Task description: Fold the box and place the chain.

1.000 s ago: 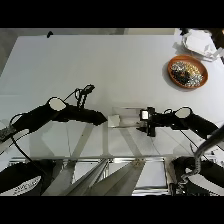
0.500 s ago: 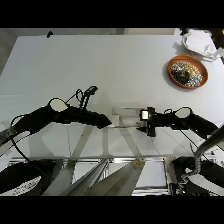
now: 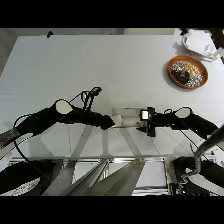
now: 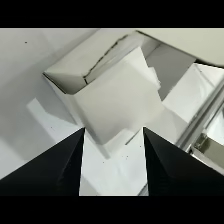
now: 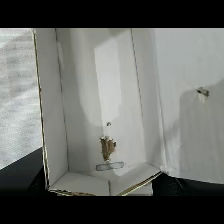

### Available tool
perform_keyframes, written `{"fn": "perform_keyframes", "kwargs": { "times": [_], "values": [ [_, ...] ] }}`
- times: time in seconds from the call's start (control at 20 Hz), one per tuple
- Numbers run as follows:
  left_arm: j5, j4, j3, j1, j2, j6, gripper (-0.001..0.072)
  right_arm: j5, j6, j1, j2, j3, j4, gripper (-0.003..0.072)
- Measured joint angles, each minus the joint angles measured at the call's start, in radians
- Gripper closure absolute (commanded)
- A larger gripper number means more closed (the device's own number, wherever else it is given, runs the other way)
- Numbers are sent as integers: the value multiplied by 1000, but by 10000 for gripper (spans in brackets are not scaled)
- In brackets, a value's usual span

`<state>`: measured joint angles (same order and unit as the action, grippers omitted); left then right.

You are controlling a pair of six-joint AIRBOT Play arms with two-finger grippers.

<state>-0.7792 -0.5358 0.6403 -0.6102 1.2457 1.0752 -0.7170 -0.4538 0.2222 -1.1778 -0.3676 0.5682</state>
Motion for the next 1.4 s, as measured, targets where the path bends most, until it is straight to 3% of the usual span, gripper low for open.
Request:
{"fn": "perform_keyframes", "kwargs": {
  "times": [0.3,0.75,1.4],
  "values": [
    [26,-231,95,-51,13,266,302,0,0,0,0,0,0,370],
    [35,-333,175,-132,89,438,303,0,0,0,0,0,0,370],
    [-30,-681,300,-208,107,780,303,0,0,0,0,0,0,370]
  ]
}}
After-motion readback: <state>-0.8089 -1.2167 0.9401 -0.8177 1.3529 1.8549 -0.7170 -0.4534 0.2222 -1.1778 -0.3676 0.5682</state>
